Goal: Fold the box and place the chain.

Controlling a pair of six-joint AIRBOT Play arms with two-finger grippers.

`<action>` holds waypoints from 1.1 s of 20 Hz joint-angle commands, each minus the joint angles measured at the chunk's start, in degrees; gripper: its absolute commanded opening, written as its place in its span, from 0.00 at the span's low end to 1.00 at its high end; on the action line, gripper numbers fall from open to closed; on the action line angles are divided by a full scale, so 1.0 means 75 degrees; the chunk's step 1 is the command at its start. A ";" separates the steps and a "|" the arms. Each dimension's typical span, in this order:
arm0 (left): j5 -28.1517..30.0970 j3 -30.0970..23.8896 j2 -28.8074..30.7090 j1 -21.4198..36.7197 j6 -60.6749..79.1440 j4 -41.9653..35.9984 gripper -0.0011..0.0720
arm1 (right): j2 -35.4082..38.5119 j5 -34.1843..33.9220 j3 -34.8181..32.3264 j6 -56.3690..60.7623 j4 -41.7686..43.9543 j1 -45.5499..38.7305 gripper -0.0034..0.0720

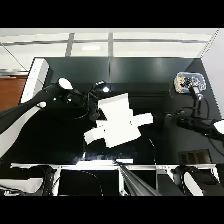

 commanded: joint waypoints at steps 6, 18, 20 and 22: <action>0.1708 -0.0938 0.0959 -0.1454 0.3130 0.0970 0.05 | 0.0003 0.0085 0.0737 0.0198 -0.1049 -0.0440 0.90; 0.2853 -0.1075 0.0717 -0.1475 0.3238 0.0962 0.05 | 0.0000 -0.0664 -0.1116 -0.2509 -0.0262 0.2098 0.90; 0.2643 -0.1087 0.0717 -0.1478 0.3008 0.0959 0.05 | -0.0020 -0.0813 -0.1116 -0.2550 -0.0414 0.2579 0.90; 0.2664 -0.1154 0.0717 -0.1451 0.2943 0.0982 0.05 | -0.0067 -0.0799 -0.1119 -0.3217 -0.0702 0.2987 0.90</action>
